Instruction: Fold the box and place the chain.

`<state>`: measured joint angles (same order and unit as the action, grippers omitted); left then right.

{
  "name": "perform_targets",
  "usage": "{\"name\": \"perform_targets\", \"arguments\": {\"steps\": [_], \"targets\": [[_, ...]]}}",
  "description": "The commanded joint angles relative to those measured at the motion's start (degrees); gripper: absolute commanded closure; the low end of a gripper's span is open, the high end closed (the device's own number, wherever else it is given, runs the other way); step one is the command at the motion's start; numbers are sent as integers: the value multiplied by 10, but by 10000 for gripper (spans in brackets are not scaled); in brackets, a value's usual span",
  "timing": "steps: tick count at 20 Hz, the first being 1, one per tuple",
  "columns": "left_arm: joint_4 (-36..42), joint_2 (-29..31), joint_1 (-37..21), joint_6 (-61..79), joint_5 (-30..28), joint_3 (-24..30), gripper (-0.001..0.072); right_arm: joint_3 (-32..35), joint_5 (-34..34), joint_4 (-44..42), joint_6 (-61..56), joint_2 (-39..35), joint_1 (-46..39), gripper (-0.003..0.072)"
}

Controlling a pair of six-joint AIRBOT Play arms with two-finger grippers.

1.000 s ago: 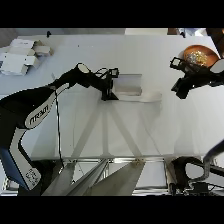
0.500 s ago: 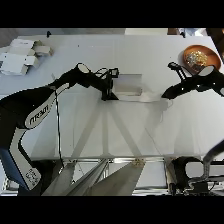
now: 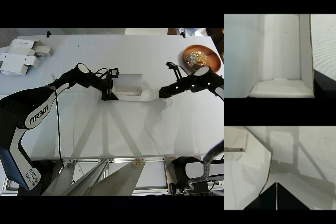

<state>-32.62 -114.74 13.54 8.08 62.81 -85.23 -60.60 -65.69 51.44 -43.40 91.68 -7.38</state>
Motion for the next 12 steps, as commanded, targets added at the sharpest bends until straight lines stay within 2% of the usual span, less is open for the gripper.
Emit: {"name": "perform_targets", "arguments": {"steps": [1, 6, 12], "targets": [[0, 0, -1, 0, 0, 0, 332, 0, 6, -25, -16, 11, 34, 671], [0, 0, -1, 0, 0, 0, 332, 0, 0, -123, -15, 10, 45, 671], [0, 0, -1, 0, 0, 0, 332, 0, -27, -174, -11, 11, 45, 670]]}}
